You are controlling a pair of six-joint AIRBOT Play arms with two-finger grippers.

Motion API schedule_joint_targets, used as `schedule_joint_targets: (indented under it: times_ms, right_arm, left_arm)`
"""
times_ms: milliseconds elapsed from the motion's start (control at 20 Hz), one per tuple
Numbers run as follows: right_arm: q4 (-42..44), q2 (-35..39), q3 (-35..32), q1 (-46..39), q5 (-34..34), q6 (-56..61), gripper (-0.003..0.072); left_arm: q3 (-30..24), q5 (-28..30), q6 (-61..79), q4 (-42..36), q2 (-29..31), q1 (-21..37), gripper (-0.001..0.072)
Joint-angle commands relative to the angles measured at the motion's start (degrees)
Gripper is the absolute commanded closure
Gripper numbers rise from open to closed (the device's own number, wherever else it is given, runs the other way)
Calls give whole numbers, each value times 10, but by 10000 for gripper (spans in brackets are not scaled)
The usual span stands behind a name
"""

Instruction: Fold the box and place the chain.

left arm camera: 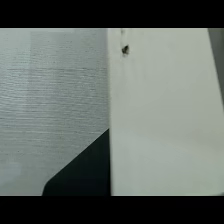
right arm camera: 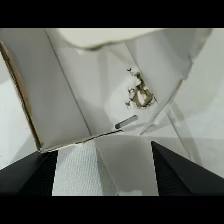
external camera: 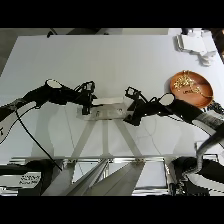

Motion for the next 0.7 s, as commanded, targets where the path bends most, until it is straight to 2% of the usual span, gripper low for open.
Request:
schedule_joint_targets:
  times_ms: [0,200,650]
  right_arm:
    - [-14,0,2,0,-9,54,38]
    - [-12,-1,24,0,-10,5,38]
    - [23,-59,60,-1,36,-282,34]
  left_arm:
    - [0,0,0,0,0,0,700]
    - [0,0,0,0,0,0,700]
    - [0,0,0,0,0,0,700]
